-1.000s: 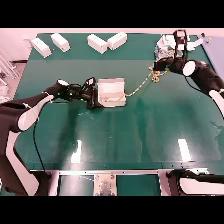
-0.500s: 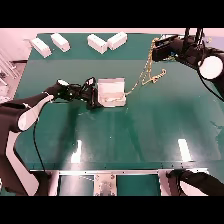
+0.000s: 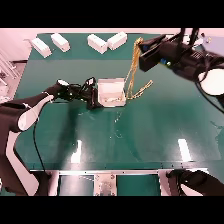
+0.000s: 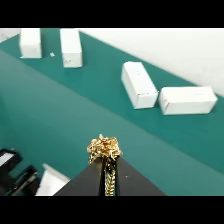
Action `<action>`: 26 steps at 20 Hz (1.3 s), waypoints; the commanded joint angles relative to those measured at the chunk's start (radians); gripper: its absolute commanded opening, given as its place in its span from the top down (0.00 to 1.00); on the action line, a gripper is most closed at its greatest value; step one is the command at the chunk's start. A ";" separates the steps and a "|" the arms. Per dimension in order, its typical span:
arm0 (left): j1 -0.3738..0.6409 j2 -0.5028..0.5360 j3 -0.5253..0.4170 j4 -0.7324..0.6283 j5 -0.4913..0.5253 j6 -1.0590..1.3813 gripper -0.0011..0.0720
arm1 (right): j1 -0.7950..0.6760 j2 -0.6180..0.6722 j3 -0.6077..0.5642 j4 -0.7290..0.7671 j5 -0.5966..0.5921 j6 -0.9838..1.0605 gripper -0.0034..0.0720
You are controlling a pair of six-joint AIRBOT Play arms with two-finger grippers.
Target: Fold the box and place the chain.
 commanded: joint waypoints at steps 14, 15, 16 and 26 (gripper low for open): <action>0.001 0.000 0.001 0.000 0.000 0.000 0.25 | 0.151 -0.357 -0.254 0.272 -0.390 0.000 0.95; 0.001 0.000 0.001 0.000 0.000 0.000 0.26 | 0.153 -0.362 -0.254 0.270 -0.378 -0.004 0.89; 0.001 0.001 0.001 0.000 0.000 0.000 0.26 | 0.151 -0.361 -0.254 0.270 -0.372 -0.004 0.70; 0.001 0.001 0.001 0.000 0.000 0.000 0.26 | -0.140 -0.281 -0.254 -0.108 -0.025 -0.299 0.24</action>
